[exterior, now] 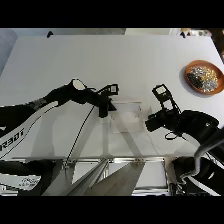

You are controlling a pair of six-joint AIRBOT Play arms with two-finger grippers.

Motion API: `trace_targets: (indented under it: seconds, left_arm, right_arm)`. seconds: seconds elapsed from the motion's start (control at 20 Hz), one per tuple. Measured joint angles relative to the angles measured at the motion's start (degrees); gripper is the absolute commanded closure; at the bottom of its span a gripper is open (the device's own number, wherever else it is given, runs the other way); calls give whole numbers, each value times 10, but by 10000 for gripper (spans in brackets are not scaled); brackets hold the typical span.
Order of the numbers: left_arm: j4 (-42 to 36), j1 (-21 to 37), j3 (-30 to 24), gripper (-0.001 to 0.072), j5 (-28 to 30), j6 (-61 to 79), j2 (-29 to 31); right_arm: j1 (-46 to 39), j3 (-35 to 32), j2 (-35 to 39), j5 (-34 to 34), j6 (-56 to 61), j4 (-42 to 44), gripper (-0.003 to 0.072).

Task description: Fold the box and place the chain.

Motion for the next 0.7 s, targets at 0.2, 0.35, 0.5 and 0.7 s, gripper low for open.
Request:
trace_targets:
  seconds: [0.2,0.35,0.5,0.7]
  left_arm:
    - [0,0,0,704,-10,0,-6]
    - [0,0,0,702,-14,0,-8]
    - [9,0,0,707,-16,0,-4]
    - [59,-1,13,707,-23,-30,9]
  right_arm:
    - [0,0,0,-2,0,0,344]
    - [0,0,0,-3,0,0,344]
    - [0,0,0,-3,0,0,344]
    - [0,0,0,-3,0,0,344]
